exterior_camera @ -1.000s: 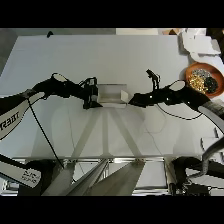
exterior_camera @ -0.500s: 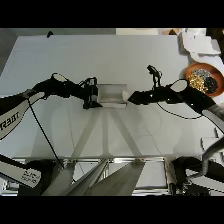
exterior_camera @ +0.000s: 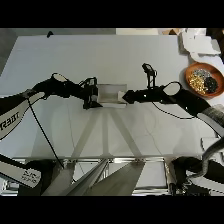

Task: Fold the box and place the chain.

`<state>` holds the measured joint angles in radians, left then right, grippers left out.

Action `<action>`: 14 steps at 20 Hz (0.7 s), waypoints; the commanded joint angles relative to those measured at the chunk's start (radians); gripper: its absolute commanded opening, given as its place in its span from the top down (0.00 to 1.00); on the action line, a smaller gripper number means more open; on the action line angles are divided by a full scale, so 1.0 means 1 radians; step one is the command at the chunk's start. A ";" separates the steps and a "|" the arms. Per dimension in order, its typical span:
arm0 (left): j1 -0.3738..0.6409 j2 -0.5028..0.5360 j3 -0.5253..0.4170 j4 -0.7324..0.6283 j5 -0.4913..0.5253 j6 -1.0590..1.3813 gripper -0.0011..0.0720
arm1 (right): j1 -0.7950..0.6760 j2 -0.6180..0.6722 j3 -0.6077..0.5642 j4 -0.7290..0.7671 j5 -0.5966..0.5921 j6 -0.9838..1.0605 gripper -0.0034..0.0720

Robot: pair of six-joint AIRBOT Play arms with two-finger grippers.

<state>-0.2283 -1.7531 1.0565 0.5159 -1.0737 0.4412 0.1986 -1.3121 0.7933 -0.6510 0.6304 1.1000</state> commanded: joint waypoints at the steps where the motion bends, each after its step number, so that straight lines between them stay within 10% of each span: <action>1: 0.000 0.000 0.000 0.000 0.000 0.000 0.61 | 0.031 -0.001 0.000 -0.002 -0.067 0.003 0.32; 14: 0.000 0.000 0.000 0.000 0.000 0.000 0.61 | 0.077 -0.042 0.000 -0.210 -0.198 0.237 0.33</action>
<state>-0.2283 -1.7531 1.0565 0.5159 -1.0737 0.4412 0.2710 -1.3495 0.7933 -0.8291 0.4667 1.2922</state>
